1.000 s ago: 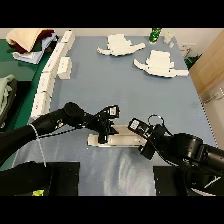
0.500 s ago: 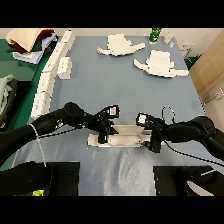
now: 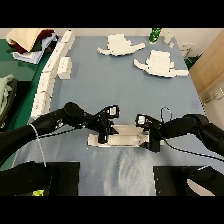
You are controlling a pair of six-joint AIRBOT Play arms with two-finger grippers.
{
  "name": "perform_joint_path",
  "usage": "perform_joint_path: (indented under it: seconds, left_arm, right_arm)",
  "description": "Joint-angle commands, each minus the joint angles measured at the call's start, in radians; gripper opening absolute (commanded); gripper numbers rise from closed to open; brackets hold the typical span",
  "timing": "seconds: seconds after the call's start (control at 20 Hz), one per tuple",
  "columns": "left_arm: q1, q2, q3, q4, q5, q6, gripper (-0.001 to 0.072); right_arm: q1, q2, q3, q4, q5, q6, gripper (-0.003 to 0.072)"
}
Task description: Fold the box.
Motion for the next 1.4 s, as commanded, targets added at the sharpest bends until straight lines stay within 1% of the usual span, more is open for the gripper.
perform_joint_path:
  seconds: [0.0, 0.1, 0.25, 0.55, 1.1, 1.15, 1.2, 1.25, 1.3, 1.35]
  left_arm:
    - [-0.001, 0.000, 0.001, 0.000, 0.000, 0.000, 0.0013]
    - [-0.001, 0.000, 0.001, 0.000, 0.000, 0.000, 0.0013]
    - [-0.001, 0.000, 0.001, 0.000, 0.000, 0.000, 0.0013]
    - [-0.001, 0.000, 0.001, 0.000, 0.000, 0.000, 0.0013]
    - [-0.001, 0.000, 0.001, 0.000, 0.000, 0.000, 0.0013]
    - [-0.001, 0.000, 0.001, 0.000, 0.000, 0.000, 0.0013]
    - [-0.001, 0.000, 0.001, 0.000, 0.000, 0.000, 0.0014]
    - [-0.001, 0.000, 0.001, 0.000, 0.000, 0.000, 0.0013]
    - [-0.001, 0.000, 0.001, 0.000, 0.000, 0.000, 0.0013]
    - [-0.001, 0.000, 0.001, 0.000, 0.000, 0.000, 0.0013]
  right_arm:
    - [-0.004, -0.033, -0.004, 0.023, 0.019, -0.108, 0.0720]
    - [-0.004, -0.054, -0.027, 0.064, 0.039, -0.182, 0.0711]
    - [-0.026, -0.058, -0.083, 0.132, 0.109, -0.230, 0.0711]
    - [-0.029, -0.058, -0.090, 0.105, 0.124, -0.230, 0.0711]
    - [-0.025, -0.089, -0.096, 0.109, 0.144, -0.230, 0.0708]
    - [-0.025, -0.091, -0.099, 0.109, 0.148, -0.230, 0.0663]
    - [-0.025, -0.096, -0.099, 0.109, 0.148, -0.230, 0.0595]
    - [-0.025, -0.095, -0.099, 0.110, 0.148, -0.230, 0.0553]
    - [-0.025, -0.095, -0.099, 0.110, 0.149, -0.230, 0.0521]
    - [-0.025, -0.095, -0.099, 0.110, 0.150, -0.230, 0.0508]
